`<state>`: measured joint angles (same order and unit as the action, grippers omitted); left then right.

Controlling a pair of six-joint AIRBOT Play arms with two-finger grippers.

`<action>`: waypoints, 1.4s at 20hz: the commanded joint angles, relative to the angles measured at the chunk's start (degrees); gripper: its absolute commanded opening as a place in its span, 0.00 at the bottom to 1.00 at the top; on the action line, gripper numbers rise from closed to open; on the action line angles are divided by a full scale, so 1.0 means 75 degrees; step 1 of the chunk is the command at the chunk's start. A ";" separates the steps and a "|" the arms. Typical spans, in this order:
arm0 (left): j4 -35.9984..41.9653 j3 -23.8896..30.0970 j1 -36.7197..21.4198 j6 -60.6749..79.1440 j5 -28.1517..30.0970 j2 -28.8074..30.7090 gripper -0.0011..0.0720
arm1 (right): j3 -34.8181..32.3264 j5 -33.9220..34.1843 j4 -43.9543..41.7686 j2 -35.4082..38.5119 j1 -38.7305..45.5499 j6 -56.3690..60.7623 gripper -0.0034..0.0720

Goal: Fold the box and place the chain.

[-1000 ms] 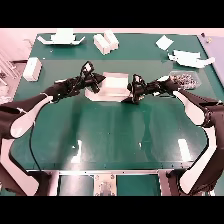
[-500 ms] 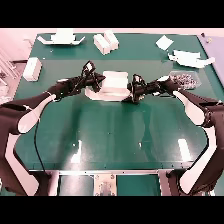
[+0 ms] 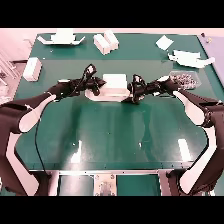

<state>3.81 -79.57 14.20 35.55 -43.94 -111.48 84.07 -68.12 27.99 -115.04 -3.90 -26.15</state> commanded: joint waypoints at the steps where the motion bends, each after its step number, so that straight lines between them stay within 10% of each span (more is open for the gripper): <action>1: -0.0219 0.0000 0.0006 -0.0152 -0.0184 -0.0050 0.05 | 0.0000 0.0015 -0.0012 -0.0003 0.0003 0.0003 0.79; 15: -0.0015 -0.0216 -0.0224 0.0003 -0.0399 0.1064 0.05 | -0.0003 0.0012 -0.0012 -0.0003 0.0003 0.0003 0.79; 17: -0.0286 -0.0216 -0.0525 -0.0251 -0.0408 0.1524 0.56 | -0.0003 0.0012 -0.0012 -0.0003 0.0003 0.0003 0.79; 24: -0.3765 -0.0221 -0.1600 -0.2894 -0.2888 0.2136 0.58 | 0.0000 0.0015 -0.0012 -0.0003 0.0003 0.0003 0.79; 26: -0.4409 -0.0140 -0.1559 -0.3144 -0.3153 0.2040 0.84 | -0.0003 0.0015 -0.0012 -0.0003 0.0003 0.0003 0.78; 28: -0.4450 -0.0087 -0.1460 -0.2929 -0.3013 0.1856 0.84 | 0.0000 0.0015 -0.0012 -0.0003 0.0003 0.0003 0.79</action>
<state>-23.68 -80.64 3.36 15.86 -63.55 -96.64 84.05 -67.99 27.90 -115.07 -3.90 -26.15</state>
